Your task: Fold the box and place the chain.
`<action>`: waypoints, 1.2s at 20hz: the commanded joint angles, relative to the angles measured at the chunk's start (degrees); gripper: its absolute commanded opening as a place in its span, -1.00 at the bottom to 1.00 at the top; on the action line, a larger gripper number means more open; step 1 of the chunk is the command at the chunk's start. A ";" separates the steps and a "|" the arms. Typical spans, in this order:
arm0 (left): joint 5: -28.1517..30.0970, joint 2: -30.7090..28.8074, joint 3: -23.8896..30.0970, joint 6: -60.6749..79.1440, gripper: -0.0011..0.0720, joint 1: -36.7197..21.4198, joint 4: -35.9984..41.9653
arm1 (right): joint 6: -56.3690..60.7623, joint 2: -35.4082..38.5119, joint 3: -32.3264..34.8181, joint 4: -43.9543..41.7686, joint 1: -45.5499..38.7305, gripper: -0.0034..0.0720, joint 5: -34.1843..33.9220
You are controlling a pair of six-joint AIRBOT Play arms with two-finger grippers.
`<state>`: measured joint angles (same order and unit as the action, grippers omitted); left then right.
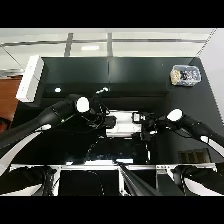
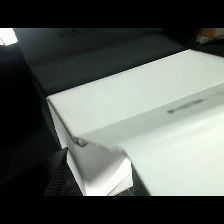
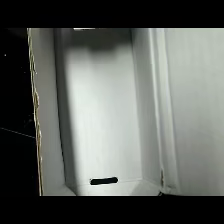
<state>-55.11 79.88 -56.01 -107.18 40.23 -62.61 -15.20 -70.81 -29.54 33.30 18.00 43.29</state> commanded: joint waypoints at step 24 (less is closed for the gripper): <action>-9.49 9.88 -11.30 -28.85 -0.04 8.41 -21.97 | -0.04 -0.02 0.02 -0.02 0.00 -0.20 0.02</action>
<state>-65.10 89.65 -67.22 -134.54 47.92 -84.20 -15.27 -70.83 -29.54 33.30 18.00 43.29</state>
